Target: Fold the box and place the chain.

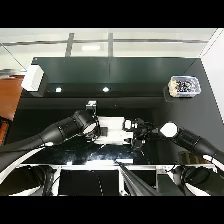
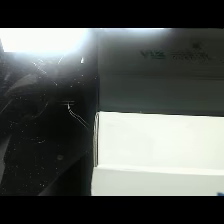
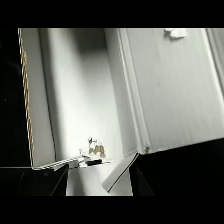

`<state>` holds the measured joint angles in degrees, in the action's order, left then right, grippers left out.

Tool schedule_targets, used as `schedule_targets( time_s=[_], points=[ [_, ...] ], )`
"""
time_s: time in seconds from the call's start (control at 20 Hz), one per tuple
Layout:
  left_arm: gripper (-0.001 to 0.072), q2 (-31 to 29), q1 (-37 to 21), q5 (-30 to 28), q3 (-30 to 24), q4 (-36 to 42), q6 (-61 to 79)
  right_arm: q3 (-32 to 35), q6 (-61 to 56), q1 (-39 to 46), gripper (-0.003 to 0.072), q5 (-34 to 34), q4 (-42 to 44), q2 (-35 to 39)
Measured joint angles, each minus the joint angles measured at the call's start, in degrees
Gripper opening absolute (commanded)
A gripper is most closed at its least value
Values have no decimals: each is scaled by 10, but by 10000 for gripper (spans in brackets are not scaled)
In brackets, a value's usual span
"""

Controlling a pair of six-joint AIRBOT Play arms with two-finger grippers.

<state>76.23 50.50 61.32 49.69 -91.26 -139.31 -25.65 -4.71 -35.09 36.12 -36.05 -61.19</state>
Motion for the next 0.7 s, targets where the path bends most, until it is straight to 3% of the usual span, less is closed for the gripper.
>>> schedule_targets(
  time_s=[0.1,0.15,0.2,0.7],
  points=[
    [25,0,0,0,0,0,0,0,0,0,470,5,5,-1],
    [25,0,0,0,0,0,0,0,0,0,312,6,8,-2],
    [26,0,0,0,0,0,0,0,0,0,240,9,11,-2],
    [26,0,0,0,0,2,0,0,0,-16,239,-6,48,-13]
  ],
)
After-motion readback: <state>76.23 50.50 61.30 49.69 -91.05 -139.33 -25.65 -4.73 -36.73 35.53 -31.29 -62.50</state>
